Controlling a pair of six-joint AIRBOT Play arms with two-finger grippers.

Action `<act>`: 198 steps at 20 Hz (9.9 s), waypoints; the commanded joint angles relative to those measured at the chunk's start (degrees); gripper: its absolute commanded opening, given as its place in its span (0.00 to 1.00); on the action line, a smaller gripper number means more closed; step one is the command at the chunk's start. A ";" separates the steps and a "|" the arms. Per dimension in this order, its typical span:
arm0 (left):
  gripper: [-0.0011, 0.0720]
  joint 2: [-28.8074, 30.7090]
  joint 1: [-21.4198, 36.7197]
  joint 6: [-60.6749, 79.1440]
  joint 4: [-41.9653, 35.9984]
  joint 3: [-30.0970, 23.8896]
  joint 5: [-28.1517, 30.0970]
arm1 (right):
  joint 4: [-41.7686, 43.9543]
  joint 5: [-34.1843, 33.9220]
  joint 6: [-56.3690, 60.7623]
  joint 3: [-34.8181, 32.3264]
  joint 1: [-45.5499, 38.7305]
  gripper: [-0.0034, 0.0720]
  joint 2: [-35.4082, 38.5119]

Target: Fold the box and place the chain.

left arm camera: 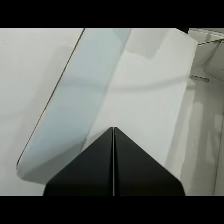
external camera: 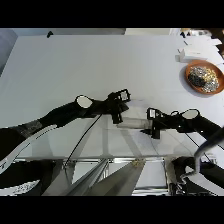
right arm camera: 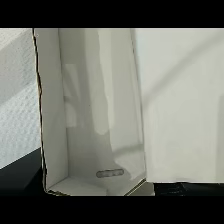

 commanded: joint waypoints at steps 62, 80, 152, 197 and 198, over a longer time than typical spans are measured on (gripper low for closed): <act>0.30 3.21 2.71 -13.51 36.11 -1.01 -15.15 | -0.11 -0.02 -0.24 0.00 0.00 0.59 0.02; 0.45 3.19 3.61 -1.07 32.37 -1.01 -18.62 | -0.11 -0.02 -0.24 0.00 0.00 0.59 0.02; 0.02 1.09 18.60 -76.61 27.26 -2.60 -28.50 | -0.11 -0.02 -0.24 0.00 0.00 0.59 0.02; 0.40 3.41 9.25 -75.84 18.49 -1.53 -23.50 | -0.11 -0.02 -0.24 0.00 0.00 0.59 0.00; 0.42 3.48 9.09 -75.84 18.51 -1.53 -23.50 | -0.11 -0.02 -0.24 0.00 0.00 0.59 0.02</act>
